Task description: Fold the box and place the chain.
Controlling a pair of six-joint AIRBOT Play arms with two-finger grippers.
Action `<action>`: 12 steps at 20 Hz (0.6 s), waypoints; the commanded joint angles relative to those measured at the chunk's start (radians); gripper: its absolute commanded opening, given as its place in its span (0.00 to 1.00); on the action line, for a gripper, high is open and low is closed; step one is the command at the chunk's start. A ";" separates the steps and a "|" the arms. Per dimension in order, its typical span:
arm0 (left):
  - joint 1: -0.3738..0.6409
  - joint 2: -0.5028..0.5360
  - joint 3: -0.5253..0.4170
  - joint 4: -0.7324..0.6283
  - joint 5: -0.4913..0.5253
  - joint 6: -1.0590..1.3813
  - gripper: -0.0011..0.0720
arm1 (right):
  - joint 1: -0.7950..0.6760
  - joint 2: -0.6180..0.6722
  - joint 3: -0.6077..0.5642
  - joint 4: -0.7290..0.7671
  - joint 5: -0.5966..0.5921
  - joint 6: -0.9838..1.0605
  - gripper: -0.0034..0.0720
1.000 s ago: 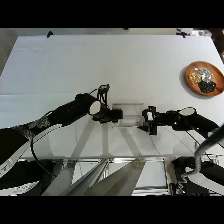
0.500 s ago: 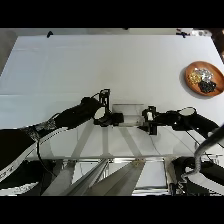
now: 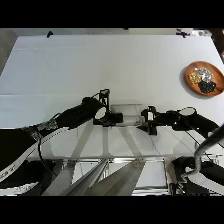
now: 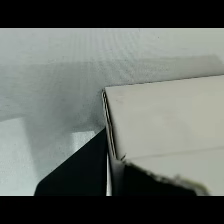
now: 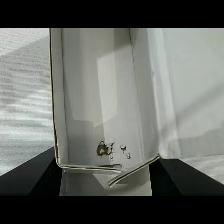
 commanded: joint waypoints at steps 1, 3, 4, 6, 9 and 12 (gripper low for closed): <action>-0.005 -0.001 -0.001 -0.006 -0.002 0.017 0.02 | 0.000 0.000 0.000 -0.002 -0.005 0.001 0.66; -0.005 -0.001 -0.001 -0.007 0.000 0.019 0.07 | 0.000 0.000 0.000 -0.002 -0.005 0.001 0.66; -0.005 -0.001 -0.001 -0.007 0.003 0.019 0.18 | 0.000 0.000 0.000 -0.002 -0.005 0.001 0.66; -0.005 -0.001 -0.001 -0.007 0.005 0.019 0.27 | 0.000 0.000 0.000 -0.002 -0.005 0.001 0.66; -0.005 -0.001 -0.001 -0.007 0.005 0.019 0.29 | 0.000 0.000 0.000 -0.002 -0.005 0.001 0.66; -0.005 -0.001 -0.001 -0.007 0.010 0.019 0.32 | 0.000 0.000 0.000 -0.002 -0.005 0.001 0.66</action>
